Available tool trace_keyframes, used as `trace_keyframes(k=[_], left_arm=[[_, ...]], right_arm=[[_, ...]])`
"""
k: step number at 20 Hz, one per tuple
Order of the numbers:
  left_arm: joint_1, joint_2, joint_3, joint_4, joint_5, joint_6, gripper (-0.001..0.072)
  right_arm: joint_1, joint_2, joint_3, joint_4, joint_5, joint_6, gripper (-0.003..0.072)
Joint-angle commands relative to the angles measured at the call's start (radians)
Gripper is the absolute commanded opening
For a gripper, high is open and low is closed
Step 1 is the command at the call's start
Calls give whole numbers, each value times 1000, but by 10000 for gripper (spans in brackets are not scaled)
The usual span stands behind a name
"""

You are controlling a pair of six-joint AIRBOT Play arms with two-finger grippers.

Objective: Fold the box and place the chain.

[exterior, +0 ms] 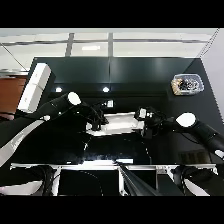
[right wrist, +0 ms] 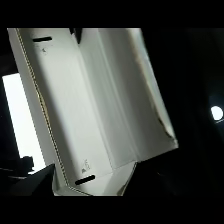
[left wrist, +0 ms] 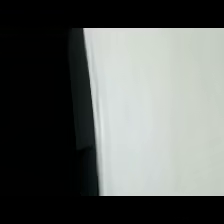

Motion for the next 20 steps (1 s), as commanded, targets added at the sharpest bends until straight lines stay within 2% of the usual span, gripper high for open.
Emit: trace_keyframes(k=[1,6,9,13,20], left_arm=[[0,0,1,13,-4,7,26],[0,0,1,12,-3,7,26],[0,0,1,12,-2,7,26],[0,0,1,12,-1,7,26],[0,0,1,12,-1,7,27]], right_arm=[[-40,-11,6,64,56,-60,704],[-35,-56,6,159,68,-142,704],[-29,-80,-6,158,111,-141,704],[-11,-100,-49,156,98,-172,704],[3,-142,-51,143,84,-199,704]])
